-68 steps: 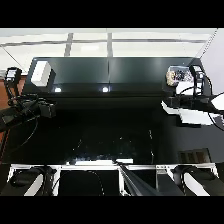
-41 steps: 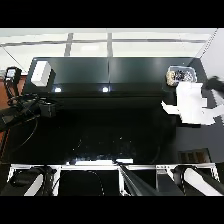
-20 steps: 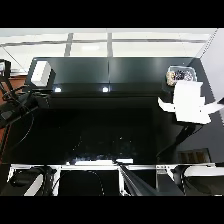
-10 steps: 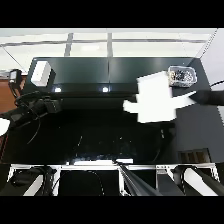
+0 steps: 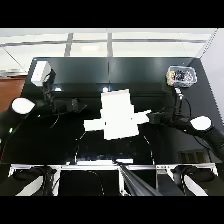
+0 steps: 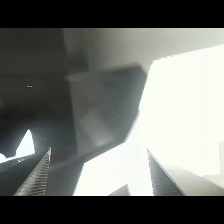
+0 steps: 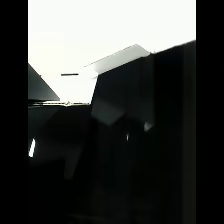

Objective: Fold the box and place the chain.

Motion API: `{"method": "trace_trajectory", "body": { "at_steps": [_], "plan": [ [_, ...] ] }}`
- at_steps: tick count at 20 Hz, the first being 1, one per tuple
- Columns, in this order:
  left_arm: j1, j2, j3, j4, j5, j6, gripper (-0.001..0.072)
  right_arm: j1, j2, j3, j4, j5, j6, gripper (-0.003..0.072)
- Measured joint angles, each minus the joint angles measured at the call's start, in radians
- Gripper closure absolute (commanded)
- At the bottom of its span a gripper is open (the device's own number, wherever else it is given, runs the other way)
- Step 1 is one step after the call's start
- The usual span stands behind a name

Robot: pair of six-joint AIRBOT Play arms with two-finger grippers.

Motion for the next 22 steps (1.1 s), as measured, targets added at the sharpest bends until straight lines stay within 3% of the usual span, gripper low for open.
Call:
{"method": "trace_trajectory", "body": {
  "at_steps": [6, 12, 14, 16, 17, 19, 22],
  "plan": [
    [-0.006, -0.389, 0.288, -0.164, -0.32, 0.144, 0.001, 0.053, 0.005, -0.023, 0.017, -0.056, 0.011, 0.0671],
    [-0.075, -0.653, 0.496, -0.239, -0.469, 0.206, 0.0042, 0.061, 0.005, -0.027, 0.021, -0.06, 0.013, 0.067],
    [-0.1, -0.711, 0.556, -0.236, -0.533, 0.229, 0.0237, 0.062, 0.005, -0.027, 0.022, -0.06, 0.013, 0.0671],
    [-0.118, -0.758, 0.612, -0.206, -0.61, 0.256, 0.0361, 0.062, 0.005, -0.027, 0.021, -0.056, 0.013, 0.067],
    [-0.124, -0.772, 0.633, -0.18, -0.641, 0.267, 0.0386, 0.062, 0.005, -0.027, 0.021, -0.05, 0.013, 0.067],
    [-0.131, -0.792, 0.671, -0.125, -0.684, 0.292, 0.0575, 0.062, 0.005, -0.027, 0.021, -0.045, 0.013, 0.0671],
    [-0.138, -0.804, 0.708, -0.07, -0.737, 0.351, 0.0582, 0.062, 0.005, -0.027, 0.021, -0.04, 0.013, 0.0671]
  ]
}}
